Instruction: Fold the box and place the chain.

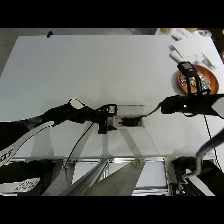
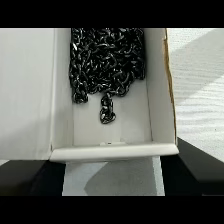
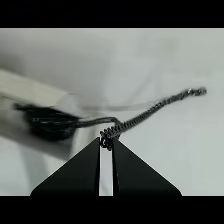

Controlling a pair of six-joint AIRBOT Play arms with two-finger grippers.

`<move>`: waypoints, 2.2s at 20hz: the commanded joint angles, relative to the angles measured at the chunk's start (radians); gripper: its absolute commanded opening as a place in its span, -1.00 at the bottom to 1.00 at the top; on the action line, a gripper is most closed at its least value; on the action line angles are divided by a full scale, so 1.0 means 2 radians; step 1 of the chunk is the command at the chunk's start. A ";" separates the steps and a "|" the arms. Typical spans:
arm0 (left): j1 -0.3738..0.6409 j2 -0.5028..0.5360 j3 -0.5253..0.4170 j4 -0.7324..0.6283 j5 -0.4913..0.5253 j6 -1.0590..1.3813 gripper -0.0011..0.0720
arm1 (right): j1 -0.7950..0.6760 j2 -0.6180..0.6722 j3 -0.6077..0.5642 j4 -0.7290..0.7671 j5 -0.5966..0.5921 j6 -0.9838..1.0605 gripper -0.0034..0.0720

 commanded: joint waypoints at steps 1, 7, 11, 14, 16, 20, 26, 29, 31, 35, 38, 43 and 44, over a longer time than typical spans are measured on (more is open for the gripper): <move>0.000 0.000 0.000 0.000 0.000 0.000 -0.11 | 0.023 0.051 0.001 0.089 0.003 -0.017 -0.87; 0.000 0.000 0.000 0.000 0.000 0.000 -0.11 | 0.084 0.038 0.001 0.107 -0.067 -0.026 -0.86; 0.000 0.000 0.000 0.000 0.000 0.000 -0.11 | 0.110 0.000 0.001 0.107 -0.074 -0.026 -0.86; 0.000 0.000 0.000 0.000 0.000 0.000 -0.11 | 0.134 -0.043 0.001 0.107 -0.083 -0.026 -0.86; 0.000 0.000 0.000 0.000 0.000 0.000 -0.11 | 0.159 -0.072 0.001 0.107 -0.104 -0.026 -0.86; 0.000 0.000 0.000 0.000 0.000 0.000 -0.11 | 0.195 -0.133 0.001 0.104 -0.126 -0.009 -0.87; 0.000 0.000 0.000 0.000 0.000 0.000 -0.11 | 0.196 -0.176 0.001 0.075 -0.129 -0.007 -0.23; 0.000 0.000 0.000 0.000 0.000 0.000 -0.11 | 0.157 -0.122 0.007 0.076 -0.115 -0.091 -0.23; 0.000 0.000 0.000 0.000 0.000 0.000 -0.11 | 0.096 -0.083 0.012 0.076 -0.095 -0.134 -0.23; 0.000 0.000 0.000 0.000 0.000 0.000 -0.11 | -0.056 -0.070 0.012 0.091 -0.044 -0.262 -0.83; 0.000 0.000 0.000 0.000 0.000 0.000 -0.11 | -0.118 -0.103 0.004 0.087 0.014 -0.408 -0.86; 0.000 0.000 0.000 0.000 0.000 0.000 -0.11 | -0.112 -0.173 -0.040 0.085 0.028 -0.615 -0.86; 0.000 0.000 0.000 0.000 0.000 0.000 -0.11 | -0.106 -0.183 -0.051 0.087 0.019 -0.654 -0.86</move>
